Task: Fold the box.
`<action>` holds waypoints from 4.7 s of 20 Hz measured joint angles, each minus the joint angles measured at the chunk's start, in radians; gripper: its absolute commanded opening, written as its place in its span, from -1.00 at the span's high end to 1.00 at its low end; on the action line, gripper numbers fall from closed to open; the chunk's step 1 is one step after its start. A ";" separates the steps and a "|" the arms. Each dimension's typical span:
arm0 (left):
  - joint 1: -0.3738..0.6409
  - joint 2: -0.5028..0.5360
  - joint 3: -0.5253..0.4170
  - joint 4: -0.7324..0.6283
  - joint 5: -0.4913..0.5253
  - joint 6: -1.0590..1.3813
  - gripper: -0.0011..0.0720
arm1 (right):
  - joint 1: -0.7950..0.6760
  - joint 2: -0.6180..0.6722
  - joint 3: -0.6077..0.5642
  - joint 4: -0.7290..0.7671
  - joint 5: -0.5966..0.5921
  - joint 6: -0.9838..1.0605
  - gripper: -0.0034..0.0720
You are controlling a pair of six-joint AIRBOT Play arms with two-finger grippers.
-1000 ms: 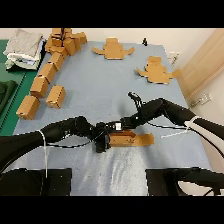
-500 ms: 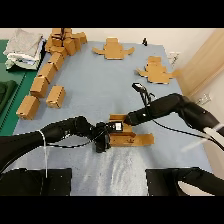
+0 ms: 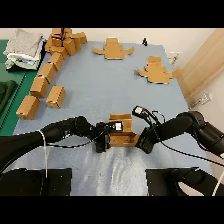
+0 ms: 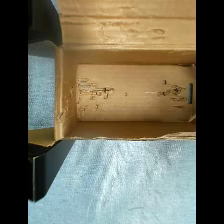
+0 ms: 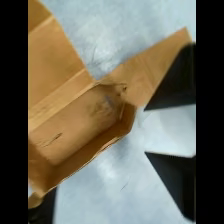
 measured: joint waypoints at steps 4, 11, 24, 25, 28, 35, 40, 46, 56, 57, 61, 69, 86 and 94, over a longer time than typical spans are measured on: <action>0.000 0.000 0.000 0.000 0.000 0.000 -0.30 | 0.011 0.005 -0.024 -0.142 0.068 -0.156 -0.74; 0.000 0.000 0.000 0.000 0.000 0.000 -0.30 | 0.014 -0.021 -0.071 -0.101 0.237 -0.383 -0.53; 0.000 0.000 0.000 0.000 0.000 0.000 -0.30 | 0.015 -0.075 -0.084 0.068 0.308 -0.534 0.53; 0.000 0.000 0.000 0.000 0.000 0.000 -0.30 | 0.015 -0.079 -0.084 0.076 0.314 -0.543 0.53; 0.000 0.000 0.000 0.000 0.000 0.000 -0.30 | 0.017 -0.101 -0.084 0.098 0.328 -0.570 0.21; 0.000 0.000 0.000 0.000 0.000 -0.002 -0.30 | 0.017 -0.122 -0.084 0.134 0.338 -0.620 -0.58; 0.000 0.000 0.000 0.000 0.000 0.001 -0.30 | 0.017 -0.123 -0.083 0.137 0.333 -0.616 0.34; 0.000 0.000 0.000 0.000 0.000 0.001 -0.30 | 0.015 -0.060 -0.013 -0.190 0.230 -0.084 0.90; 0.000 0.000 0.000 0.000 0.000 0.001 -0.30 | -0.210 -0.130 -0.016 -0.343 0.066 0.679 0.90; 0.000 0.000 0.000 0.000 0.000 0.001 -0.30 | -0.210 -0.150 -0.021 -0.267 0.074 0.657 0.90; 0.000 0.000 0.000 0.000 0.001 0.001 -0.30 | -0.159 -0.191 -0.031 -0.086 0.117 0.602 0.90; 0.000 0.000 0.000 0.000 0.001 0.000 -0.30 | -0.119 -0.172 0.004 0.016 0.137 0.577 0.42; 0.000 0.000 0.000 0.000 0.001 0.000 -0.30 | 0.050 -0.233 0.078 -0.005 0.166 0.772 -0.36; 0.000 0.000 0.000 0.000 0.001 0.000 -0.30 | 0.198 -0.316 0.178 -0.285 0.148 1.131 -0.35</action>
